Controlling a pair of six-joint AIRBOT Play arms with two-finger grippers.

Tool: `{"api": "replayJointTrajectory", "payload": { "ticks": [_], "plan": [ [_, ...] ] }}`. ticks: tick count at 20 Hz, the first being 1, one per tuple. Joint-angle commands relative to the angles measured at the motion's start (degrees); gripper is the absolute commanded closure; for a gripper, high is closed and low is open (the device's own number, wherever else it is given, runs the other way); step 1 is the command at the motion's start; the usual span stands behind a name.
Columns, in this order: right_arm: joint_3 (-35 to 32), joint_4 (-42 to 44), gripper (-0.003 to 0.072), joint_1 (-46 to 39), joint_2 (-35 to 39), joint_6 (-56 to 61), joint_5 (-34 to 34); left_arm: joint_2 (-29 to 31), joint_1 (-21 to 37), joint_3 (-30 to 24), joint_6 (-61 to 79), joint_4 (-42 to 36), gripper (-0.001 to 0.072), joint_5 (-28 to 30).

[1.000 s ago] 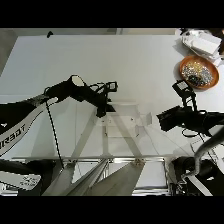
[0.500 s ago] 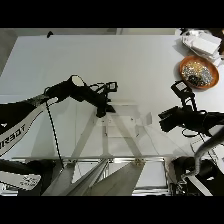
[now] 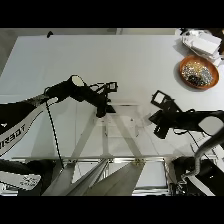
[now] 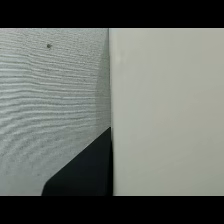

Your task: Fold the box and place the chain.

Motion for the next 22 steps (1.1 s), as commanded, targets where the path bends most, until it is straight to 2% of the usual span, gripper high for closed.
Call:
{"api": "replayJointTrajectory", "payload": {
  "ticks": [1,2,3,11,16,19,22],
  "plan": [
    [0.07,-3.39,0.0327,3.56,-8.72,-11.89,-5.01,0.04,-0.02,0.02,0.00,-0.04,0.0699,0.02],
    [0.07,-3.78,0.0192,4.46,-10.27,-11.89,-7.56,0.04,0.00,0.02,0.00,-0.02,0.0698,0.02],
    [0.07,-3.76,0.0165,5.51,-10.95,-11.89,-9.51,0.04,0.00,0.02,0.00,-0.02,0.0699,0.02],
    [-0.96,-5.60,0.0166,10.12,-7.91,-18.91,-12.26,0.04,0.00,0.02,0.00,-0.04,0.0698,0.02],
    [-10.86,-9.44,0.0153,19.87,-0.66,-18.95,-26.08,0.04,-0.02,0.02,0.00,-0.02,0.0699,0.02],
    [-15.43,-12.81,0.0154,22.88,3.82,-18.91,-28.09,0.04,-0.02,0.02,-0.02,-0.02,0.0699,0.00],
    [-17.25,-13.00,0.0153,24.57,5.90,-18.56,-27.96,0.04,-0.02,0.02,0.00,-0.02,0.0698,0.02]
  ]
}}
